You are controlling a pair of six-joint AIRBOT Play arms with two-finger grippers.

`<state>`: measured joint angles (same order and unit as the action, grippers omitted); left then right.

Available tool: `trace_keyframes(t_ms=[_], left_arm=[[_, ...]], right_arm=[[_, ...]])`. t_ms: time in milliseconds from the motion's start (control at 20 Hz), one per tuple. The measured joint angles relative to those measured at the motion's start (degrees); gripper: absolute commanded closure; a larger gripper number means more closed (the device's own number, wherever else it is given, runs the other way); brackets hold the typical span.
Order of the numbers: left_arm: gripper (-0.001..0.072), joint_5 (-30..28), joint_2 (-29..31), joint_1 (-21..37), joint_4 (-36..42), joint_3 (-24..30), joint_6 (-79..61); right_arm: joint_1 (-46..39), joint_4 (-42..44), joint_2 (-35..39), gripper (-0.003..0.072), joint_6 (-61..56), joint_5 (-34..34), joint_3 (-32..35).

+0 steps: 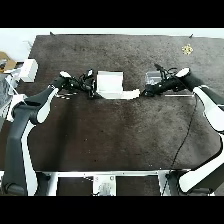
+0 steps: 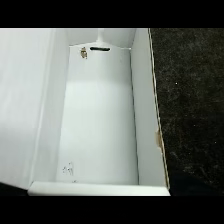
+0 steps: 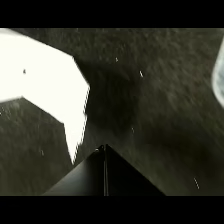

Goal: Fold the box and place the chain.

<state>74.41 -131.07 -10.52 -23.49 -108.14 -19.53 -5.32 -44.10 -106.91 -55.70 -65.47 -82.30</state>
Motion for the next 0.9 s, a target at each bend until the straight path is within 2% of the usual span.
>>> trace_keyframes(t_ms=[100, 150, 200, 250, 550, 600, 650, 700, 800, 900], left_arm=[[0.0485, 0.00, 0.00, 0.02, 0.00, 0.00, 0.02], [0.0485, 0.00, 0.00, 0.02, 0.00, 0.00, 0.00], [0.0485, 0.00, 0.00, 0.02, 0.00, 0.00, 0.02], [0.0485, 0.00, 0.00, 0.02, 0.00, 0.00, 0.00], [0.0485, 0.02, 0.00, 0.02, -0.02, 0.00, 0.00], [0.0485, 0.02, 0.00, 0.02, -0.02, 0.00, 0.00], [0.0485, 0.00, 0.00, 0.02, 0.00, 0.00, 0.00], [0.0485, 0.02, 0.00, 0.02, -0.02, 0.00, 0.00], [0.0485, 0.00, 0.00, 0.02, -0.02, 0.00, 0.00], [0.0485, 0.02, 0.00, 0.00, -0.02, 0.00, 0.00]], right_arm=[[-0.02, 5.40, -2.32, 0.0681, 3.10, 0.68, 0.33], [0.20, 8.09, -3.10, 0.0586, 4.76, 0.68, 0.46], [0.61, 10.80, -3.74, 0.0326, 6.29, 0.66, 0.52], [1.05, 12.96, -4.15, 0.0234, 7.45, 0.59, 0.55], [2.78, 24.28, -5.20, 0.0228, 12.07, -2.71, 0.63], [2.99, 25.49, -5.22, 0.0203, 12.07, -3.10, 0.63], [3.41, 26.43, -5.25, 0.0120, 11.76, -3.37, 0.61], [3.91, 26.77, -5.31, 0.0111, 11.13, -3.78, 0.57], [5.11, 26.47, -5.33, 0.0113, 9.46, -3.93, -0.02], [6.45, 24.17, -5.33, 0.0180, 6.88, -3.41, -1.31]])
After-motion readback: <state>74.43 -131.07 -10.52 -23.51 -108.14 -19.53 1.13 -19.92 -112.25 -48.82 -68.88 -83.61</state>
